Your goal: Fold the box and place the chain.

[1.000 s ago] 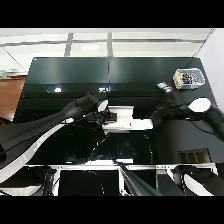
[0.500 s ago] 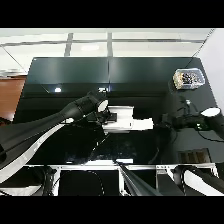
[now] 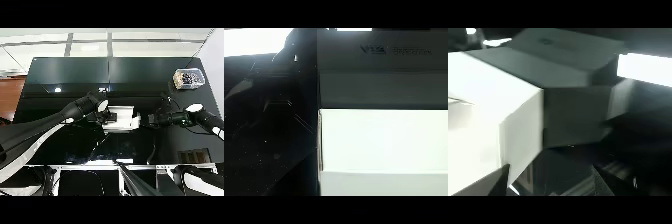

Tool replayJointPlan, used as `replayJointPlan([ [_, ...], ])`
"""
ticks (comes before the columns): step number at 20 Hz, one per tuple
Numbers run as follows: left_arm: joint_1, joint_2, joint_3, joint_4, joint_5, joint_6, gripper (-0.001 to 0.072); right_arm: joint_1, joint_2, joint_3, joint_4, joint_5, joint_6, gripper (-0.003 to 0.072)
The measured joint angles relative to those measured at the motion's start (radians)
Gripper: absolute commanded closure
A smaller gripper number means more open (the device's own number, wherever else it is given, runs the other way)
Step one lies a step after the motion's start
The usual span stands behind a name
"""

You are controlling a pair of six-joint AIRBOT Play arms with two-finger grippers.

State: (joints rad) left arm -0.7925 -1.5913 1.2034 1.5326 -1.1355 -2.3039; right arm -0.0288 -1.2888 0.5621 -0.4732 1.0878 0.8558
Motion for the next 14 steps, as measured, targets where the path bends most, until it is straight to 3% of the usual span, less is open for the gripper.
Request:
replayJointPlan([
  [4,0.000,0.000,0.000,0.000,0.000,0.000,0.0680,0.029,-0.004,0.058,0.023,0.058,0.014,0.0128],
  [5,0.000,0.000,0.000,0.000,0.001,0.000,0.0681,0.044,-0.004,0.072,0.026,0.064,0.031,0.0230],
  [6,0.000,0.000,0.000,0.000,0.001,0.000,0.0680,0.064,-0.005,0.086,0.028,0.068,0.046,0.0264],
  [14,0.000,0.000,0.000,0.000,0.002,0.000,0.0681,0.259,-0.005,0.220,-0.128,-0.013,0.319,0.0272],
])
